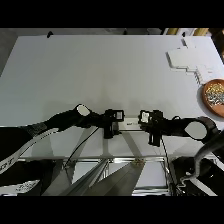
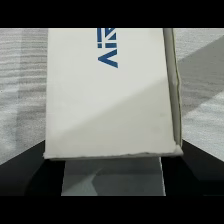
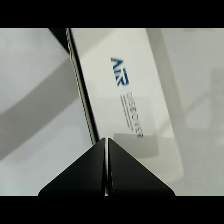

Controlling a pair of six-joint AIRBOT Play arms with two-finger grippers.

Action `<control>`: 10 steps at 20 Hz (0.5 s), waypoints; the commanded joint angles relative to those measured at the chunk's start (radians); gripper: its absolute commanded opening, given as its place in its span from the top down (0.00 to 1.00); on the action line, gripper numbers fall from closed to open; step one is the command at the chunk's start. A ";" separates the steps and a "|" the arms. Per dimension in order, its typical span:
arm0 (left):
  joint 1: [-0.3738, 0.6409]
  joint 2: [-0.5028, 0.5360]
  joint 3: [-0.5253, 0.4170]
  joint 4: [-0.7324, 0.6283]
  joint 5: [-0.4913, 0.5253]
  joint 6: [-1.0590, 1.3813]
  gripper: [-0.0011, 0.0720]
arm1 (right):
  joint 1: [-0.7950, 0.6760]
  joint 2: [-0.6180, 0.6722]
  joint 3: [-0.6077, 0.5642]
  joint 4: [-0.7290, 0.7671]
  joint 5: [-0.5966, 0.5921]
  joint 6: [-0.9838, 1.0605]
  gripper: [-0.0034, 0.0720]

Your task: Fold the box and place the chain.

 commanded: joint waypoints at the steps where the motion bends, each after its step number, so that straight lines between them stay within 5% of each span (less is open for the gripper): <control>1: 0.000 0.001 0.000 0.001 0.000 0.001 0.64 | 0.000 0.012 0.001 -0.103 0.044 0.090 0.93; 10: 0.000 0.001 0.000 0.001 0.000 0.001 0.64 | 0.000 0.009 -0.003 -0.103 0.043 0.100 0.93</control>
